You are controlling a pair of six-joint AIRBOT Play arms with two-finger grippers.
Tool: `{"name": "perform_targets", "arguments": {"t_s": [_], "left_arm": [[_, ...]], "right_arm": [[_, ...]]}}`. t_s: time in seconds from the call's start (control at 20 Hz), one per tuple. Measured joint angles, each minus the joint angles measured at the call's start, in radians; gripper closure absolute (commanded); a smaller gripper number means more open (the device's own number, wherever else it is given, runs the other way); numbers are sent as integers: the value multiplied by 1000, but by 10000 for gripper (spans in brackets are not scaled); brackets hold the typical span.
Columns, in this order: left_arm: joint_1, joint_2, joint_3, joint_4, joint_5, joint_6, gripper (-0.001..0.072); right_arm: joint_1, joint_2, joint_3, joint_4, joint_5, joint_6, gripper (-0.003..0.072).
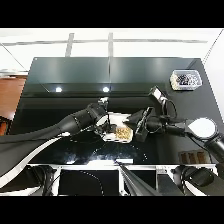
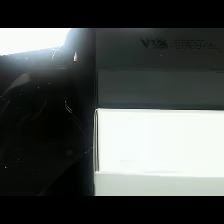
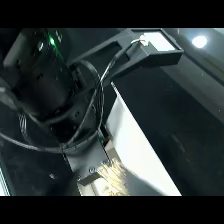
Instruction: Fold the box and place the chain.
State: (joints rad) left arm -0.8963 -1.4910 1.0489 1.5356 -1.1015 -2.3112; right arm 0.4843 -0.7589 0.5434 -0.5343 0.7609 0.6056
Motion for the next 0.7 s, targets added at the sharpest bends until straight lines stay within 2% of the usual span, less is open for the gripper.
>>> {"name": "perform_targets", "arguments": {"t_s": [0.25, 0.45, 0.5, 0.55, 0.6, 0.65, 0.7], "left_arm": [[0, 0, 0, -4, 0, 0, 679], [5, -1, 5, -6, 2, -35, 679], [5, -1, 8, -6, 8, -50, 640], [5, -1, 11, -5, 10, -61, 485], [5, 0, 15, -5, 13, -73, 279], [5, 0, 19, -8, 13, -82, 192], [5, 0, 26, -16, 11, -89, 190]], "right_arm": [[-19, -2, 2, -44, -26, 39, 125], [-100, 6, 2, -61, -39, 60, 125], [-129, 9, 2, -63, -39, 63, 125], [-156, 12, 2, -63, -39, 65, 125], [-187, 14, 2, -65, -39, 68, 125], [-214, 16, 2, -64, -39, 69, 125], [-245, 17, 2, -65, -39, 73, 125]]}}
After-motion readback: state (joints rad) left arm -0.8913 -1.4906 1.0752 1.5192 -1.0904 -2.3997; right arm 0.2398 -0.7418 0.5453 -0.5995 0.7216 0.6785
